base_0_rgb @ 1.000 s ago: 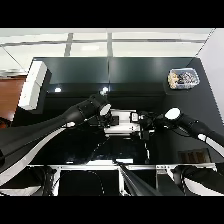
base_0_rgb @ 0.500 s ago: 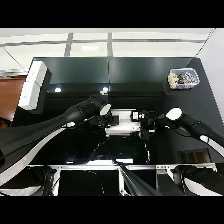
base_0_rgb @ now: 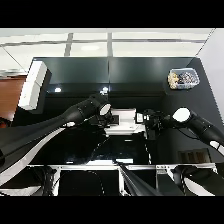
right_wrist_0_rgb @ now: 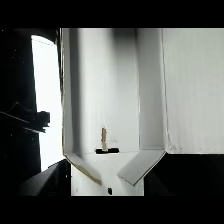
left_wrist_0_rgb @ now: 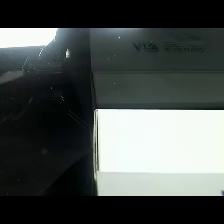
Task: Fold the box and place the chain.
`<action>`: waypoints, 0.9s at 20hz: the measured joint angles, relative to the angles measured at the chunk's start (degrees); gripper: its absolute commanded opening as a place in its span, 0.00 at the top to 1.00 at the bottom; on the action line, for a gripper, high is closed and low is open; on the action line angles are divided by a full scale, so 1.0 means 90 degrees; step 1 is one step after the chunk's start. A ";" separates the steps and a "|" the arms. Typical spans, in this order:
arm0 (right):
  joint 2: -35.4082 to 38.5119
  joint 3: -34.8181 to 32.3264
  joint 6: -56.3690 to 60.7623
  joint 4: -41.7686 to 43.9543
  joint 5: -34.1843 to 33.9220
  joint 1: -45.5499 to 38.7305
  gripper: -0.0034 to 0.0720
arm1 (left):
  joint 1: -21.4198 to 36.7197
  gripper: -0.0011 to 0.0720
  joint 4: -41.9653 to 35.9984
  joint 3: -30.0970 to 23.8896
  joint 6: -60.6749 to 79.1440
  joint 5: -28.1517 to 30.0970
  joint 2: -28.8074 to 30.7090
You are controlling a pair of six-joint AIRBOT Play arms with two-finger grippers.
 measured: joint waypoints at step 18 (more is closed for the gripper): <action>-0.0651 0.0000 -0.0160 0.1219 -0.0253 0.0563 0.38 | -0.0015 0.95 -0.0046 0.0000 0.0233 0.0034 0.0002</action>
